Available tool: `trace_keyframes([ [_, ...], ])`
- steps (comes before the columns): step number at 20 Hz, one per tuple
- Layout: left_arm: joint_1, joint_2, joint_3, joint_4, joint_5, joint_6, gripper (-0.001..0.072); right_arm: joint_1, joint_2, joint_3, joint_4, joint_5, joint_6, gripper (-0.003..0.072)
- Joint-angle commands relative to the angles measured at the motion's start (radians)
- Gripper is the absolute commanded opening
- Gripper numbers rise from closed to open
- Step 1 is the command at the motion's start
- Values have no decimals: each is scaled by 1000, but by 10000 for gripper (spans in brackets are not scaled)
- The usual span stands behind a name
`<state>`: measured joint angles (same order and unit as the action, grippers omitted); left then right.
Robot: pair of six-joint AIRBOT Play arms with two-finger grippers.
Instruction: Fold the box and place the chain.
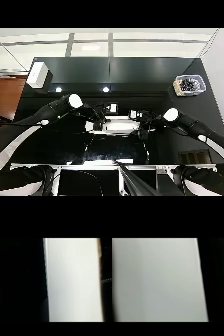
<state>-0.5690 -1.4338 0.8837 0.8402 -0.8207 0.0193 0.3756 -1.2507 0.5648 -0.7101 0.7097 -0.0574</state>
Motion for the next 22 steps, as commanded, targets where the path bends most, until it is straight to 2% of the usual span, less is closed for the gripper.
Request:
trace_keyframes([
  [1, -1, 0, 0, 0, 0, -8, 29, 1, -1, -1, 0, 3, 1, 409],
  [2, -1, 0, 0, 0, 0, -8, 30, 1, -1, -1, 3, 4, 1, 360],
  [3, 0, 0, 0, 0, 0, -8, 31, 1, -1, -1, 3, 10, 1, 81],
  [4, 0, 0, 0, 0, 0, -8, 32, 1, -1, -1, 3, 20, 1, 22],
  [5, 0, 2, 0, 0, 1, -8, 74, 1, -1, -1, 3, 32, 1, 23],
  [7, 0, 19, 1, 2, 1, -8, 361, 1, -1, -1, 3, 47, 1, 22],
  [11, 13, 126, 2, 132, -37, -147, 372, 0, -1, -1, 3, 46, 1, 22],
  [15, 29, 272, 2, 260, -188, -364, 363, 1, -1, -1, 3, 46, 2, 22],
  [16, 28, 306, 2, 287, -232, -463, 247, 2, -1, -1, 3, 46, 2, 22],
  [17, 28, 330, 2, 298, -278, -562, 23, 2, -1, -1, 3, 46, 2, 22],
  [20, 28, 348, -11, 266, -379, -977, 28, 2, -1, -1, 5, 46, 2, 22],
  [22, 28, 348, -66, 139, -328, -1061, 28, 3, -1, -1, 16, 46, 2, 22],
])
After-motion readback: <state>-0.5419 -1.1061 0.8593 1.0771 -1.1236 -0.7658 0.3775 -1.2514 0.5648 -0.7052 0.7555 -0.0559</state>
